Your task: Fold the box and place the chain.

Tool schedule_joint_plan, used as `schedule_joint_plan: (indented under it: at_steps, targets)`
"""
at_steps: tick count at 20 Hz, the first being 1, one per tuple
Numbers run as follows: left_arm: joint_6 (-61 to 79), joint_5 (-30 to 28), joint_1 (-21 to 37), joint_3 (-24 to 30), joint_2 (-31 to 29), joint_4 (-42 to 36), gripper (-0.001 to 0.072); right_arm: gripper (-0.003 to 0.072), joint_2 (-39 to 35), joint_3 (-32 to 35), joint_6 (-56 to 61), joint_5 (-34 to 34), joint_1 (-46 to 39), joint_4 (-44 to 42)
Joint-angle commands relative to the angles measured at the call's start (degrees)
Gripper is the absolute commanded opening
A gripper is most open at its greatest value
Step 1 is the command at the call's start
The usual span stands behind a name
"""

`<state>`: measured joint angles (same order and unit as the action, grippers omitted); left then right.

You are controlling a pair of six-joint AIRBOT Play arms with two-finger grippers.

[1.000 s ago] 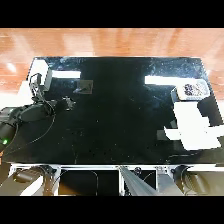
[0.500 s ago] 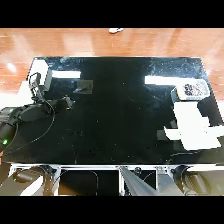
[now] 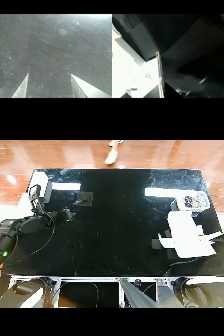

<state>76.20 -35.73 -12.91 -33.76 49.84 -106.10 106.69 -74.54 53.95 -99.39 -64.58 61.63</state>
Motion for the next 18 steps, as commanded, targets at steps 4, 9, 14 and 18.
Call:
schedule_joint_plan:
  at_steps: [4, 9, 14, 18]
  targets:
    - [0.02, -0.04, 0.04, -0.07, 0.02, -0.96, 0.0609, 0.0038, -2.78, 0.09, -2.51, -2.45, 1.97, -5.99]
    - [0.02, -0.09, 0.02, -0.07, 0.02, -1.07, 0.0609, 0.0038, -8.00, 3.65, -2.78, -2.56, 6.47, -11.32]
    - [0.04, -1.27, -0.02, -0.07, 0.02, -1.05, 0.0609, 0.0038, -14.45, 11.87, -0.74, -3.06, 14.51, -13.81]
    - [0.02, -1.33, -0.04, -0.07, 0.02, -1.11, 0.0609, 0.0039, -18.95, 13.55, 2.84, -2.38, 24.04, -16.55]
